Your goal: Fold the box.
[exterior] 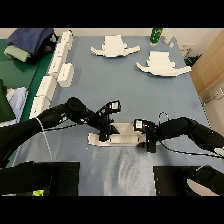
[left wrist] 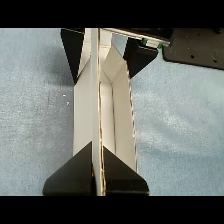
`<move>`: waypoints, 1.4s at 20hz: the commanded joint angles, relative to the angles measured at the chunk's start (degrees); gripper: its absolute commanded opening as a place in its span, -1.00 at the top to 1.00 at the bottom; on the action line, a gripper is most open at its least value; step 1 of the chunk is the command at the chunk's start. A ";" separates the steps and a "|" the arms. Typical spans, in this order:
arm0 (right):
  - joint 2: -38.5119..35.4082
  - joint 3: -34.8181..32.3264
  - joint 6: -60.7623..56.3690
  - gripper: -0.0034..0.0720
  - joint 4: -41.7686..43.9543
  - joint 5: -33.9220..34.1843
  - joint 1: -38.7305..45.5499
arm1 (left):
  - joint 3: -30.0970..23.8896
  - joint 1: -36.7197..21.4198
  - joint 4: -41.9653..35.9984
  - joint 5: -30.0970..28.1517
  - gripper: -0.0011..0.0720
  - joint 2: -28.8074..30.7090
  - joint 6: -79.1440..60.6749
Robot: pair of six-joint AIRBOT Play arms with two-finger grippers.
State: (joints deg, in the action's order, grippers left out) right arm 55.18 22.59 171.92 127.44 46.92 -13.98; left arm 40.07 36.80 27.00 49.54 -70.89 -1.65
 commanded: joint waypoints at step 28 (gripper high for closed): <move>0.11 -0.04 -0.02 -0.43 -1.22 0.07 -0.33 | -0.02 0.24 -3.82 -0.44 0.81 0.00 0.02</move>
